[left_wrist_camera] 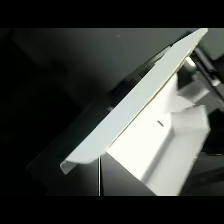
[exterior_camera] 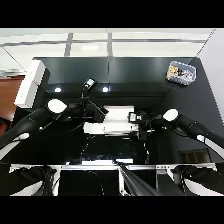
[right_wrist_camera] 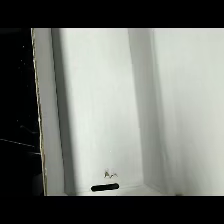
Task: Fold the box and place the chain.
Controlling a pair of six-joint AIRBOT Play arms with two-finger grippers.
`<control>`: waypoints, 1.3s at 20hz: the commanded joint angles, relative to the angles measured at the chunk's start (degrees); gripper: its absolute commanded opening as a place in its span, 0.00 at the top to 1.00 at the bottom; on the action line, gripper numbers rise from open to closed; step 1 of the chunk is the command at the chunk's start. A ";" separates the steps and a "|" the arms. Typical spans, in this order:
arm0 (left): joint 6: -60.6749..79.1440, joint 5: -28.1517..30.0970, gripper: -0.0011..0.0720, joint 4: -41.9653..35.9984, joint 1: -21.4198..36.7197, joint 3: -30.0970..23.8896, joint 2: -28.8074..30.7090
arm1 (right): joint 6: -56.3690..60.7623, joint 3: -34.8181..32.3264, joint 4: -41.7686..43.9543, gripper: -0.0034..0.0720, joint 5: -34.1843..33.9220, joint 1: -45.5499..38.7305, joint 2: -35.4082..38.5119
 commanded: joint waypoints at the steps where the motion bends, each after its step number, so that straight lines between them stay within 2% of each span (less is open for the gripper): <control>1: -0.70 -7.43 0.95 4.92 2.03 2.62 -6.62 | 0.02 0.00 0.00 0.81 0.02 0.02 -0.02; 2: -1.68 -9.99 0.95 6.84 2.08 3.50 -8.68 | 0.04 0.00 0.00 0.81 0.02 0.02 -0.02; 4: -4.79 -10.97 0.95 8.20 1.92 4.28 -11.52 | 0.04 0.00 0.00 0.81 0.02 0.02 -0.02; 7: -4.39 -11.56 0.95 8.96 2.12 5.25 -11.82 | 0.04 0.00 0.00 0.81 0.02 0.02 -0.02; 10: -5.31 -12.87 0.95 14.97 3.45 7.89 -6.38 | 0.04 0.00 0.00 0.81 0.02 0.02 -0.02; 13: -6.25 -17.16 0.95 18.16 5.49 7.52 2.84 | 0.04 0.00 0.00 0.81 0.02 0.02 -0.02; 16: -6.56 -17.38 0.95 19.78 5.51 2.45 10.43 | 0.07 0.00 0.00 0.81 0.02 0.02 -0.02; 18: 6.25 -19.08 0.92 20.28 4.39 -1.77 12.17 | 0.07 0.00 0.00 0.81 0.02 0.02 -0.02; 19: 14.16 -19.23 0.72 20.37 3.80 -3.72 12.04 | 0.07 0.00 0.00 0.81 0.02 0.02 0.00; 20: 20.41 -17.49 0.30 20.41 3.23 -5.46 11.65 | 0.07 0.00 0.00 0.81 0.02 0.02 0.00; 21: 23.76 -14.03 0.01 20.11 2.64 -6.95 11.04 | 0.04 0.00 0.00 0.81 0.02 0.02 0.00; 26: 30.27 -2.86 0.02 21.62 -1.42 -7.34 6.16 | 0.04 0.00 0.00 0.81 0.02 0.02 -0.02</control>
